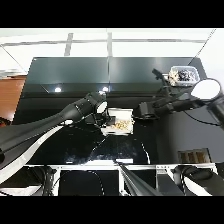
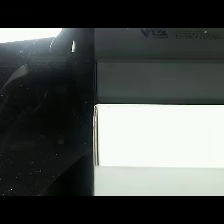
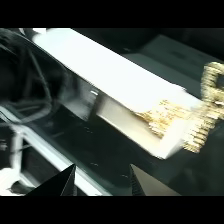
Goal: Fold the box and place the chain.
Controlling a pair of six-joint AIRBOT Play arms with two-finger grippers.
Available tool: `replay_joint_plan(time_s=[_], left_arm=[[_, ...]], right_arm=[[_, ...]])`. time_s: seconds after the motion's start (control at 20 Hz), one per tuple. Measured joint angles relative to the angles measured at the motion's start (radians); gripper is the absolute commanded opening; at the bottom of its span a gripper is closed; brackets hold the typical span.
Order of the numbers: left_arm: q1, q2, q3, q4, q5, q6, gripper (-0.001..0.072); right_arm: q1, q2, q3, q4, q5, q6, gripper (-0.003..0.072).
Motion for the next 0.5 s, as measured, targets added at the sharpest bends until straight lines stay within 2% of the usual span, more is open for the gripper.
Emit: replay_joint_plan(time_s=[0.05, 0.1, 0.15, 0.3, 0.5], left_arm=[[0.000, 0.000, 0.000, 0.000, 0.000, 0.000, 0.0028], [0.000, 0.000, 0.000, 0.000, 0.000, 0.000, 0.0029], [0.000, 0.000, 0.000, 0.000, -0.001, 0.000, 0.0028], [0.000, 0.000, 0.000, 0.000, -0.002, 0.000, 0.0028], [0.000, 0.000, 0.000, 0.000, -0.005, 0.000, 0.0028]], right_arm=[[-0.028, 0.027, -0.019, -0.047, 0.005, -0.021, 0.0411], [-0.048, 0.053, -0.047, -0.091, -0.006, -0.049, 0.0647], [-0.063, 0.076, -0.088, -0.136, -0.031, -0.091, 0.0714], [-0.073, 0.106, -0.238, -0.183, -0.167, -0.315, 0.0714], [-0.007, 0.102, -0.393, -0.161, -0.362, -0.827, 0.0706]])
